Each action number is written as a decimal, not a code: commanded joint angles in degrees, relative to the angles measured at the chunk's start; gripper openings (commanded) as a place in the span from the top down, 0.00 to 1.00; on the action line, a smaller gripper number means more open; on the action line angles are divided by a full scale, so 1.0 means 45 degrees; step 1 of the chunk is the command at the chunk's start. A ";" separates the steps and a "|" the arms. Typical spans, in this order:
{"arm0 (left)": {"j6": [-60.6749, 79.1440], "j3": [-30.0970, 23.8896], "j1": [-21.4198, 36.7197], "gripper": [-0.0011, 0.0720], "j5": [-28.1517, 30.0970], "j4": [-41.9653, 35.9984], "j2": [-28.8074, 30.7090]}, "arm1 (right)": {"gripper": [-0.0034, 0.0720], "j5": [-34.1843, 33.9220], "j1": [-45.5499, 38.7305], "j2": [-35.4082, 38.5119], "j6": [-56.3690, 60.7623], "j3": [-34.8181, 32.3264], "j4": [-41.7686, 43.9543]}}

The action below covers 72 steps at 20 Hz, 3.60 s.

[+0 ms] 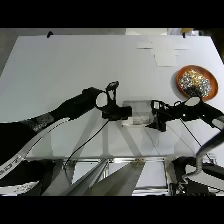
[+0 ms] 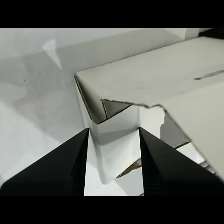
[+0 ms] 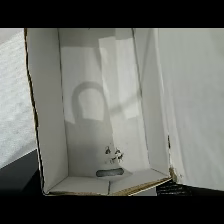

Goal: Fold the box and place the chain.

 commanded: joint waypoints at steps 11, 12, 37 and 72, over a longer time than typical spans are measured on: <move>-0.4891 0.2283 -0.0787 0.51 -0.3347 0.2773 -0.1875 | 0.25 0.0005 0.0010 -0.0005 0.0000 -0.0005 -0.0005; -0.5056 0.2283 -0.0850 0.51 -0.3225 0.2793 -0.1899 | 0.25 0.0005 0.0010 -0.0005 0.0000 -0.0005 -0.0005; -0.4988 0.5328 -0.1525 0.91 -0.6023 0.4124 -0.4265 | 0.25 0.0000 0.0010 -0.0005 0.0000 -0.0005 0.0000; 0.0685 0.5314 0.0126 0.45 -0.6649 0.3361 -0.0869 | 0.25 0.0000 0.0010 -0.0005 0.0000 -0.0005 -0.0005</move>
